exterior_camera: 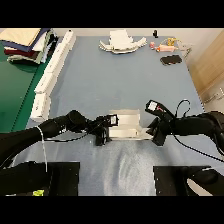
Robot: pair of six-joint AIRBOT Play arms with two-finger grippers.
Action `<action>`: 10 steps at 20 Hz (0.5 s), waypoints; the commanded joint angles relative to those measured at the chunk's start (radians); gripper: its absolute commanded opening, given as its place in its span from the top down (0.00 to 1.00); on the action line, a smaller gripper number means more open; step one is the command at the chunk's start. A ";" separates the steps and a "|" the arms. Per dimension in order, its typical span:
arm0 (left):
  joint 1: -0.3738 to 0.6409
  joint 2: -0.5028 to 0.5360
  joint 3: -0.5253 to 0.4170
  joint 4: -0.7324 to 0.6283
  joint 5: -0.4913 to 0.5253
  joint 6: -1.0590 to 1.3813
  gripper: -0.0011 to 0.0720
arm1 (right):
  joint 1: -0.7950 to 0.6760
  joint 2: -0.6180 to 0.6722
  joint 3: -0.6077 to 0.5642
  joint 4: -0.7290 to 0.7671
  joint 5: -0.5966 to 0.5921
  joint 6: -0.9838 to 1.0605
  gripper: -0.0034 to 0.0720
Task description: Fold the box.
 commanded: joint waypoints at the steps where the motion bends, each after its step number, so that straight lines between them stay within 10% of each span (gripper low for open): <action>1: 0.000 0.000 0.000 0.001 0.002 0.000 0.43 | 0.014 0.032 0.005 0.239 -0.003 0.264 0.77; 2: 0.001 0.000 0.000 0.001 0.001 0.000 0.43 | 0.031 0.001 0.005 0.247 0.020 0.313 0.96; 10: 0.001 0.000 0.000 0.000 0.001 0.000 0.43 | 0.094 -0.433 0.233 0.273 0.198 0.346 0.95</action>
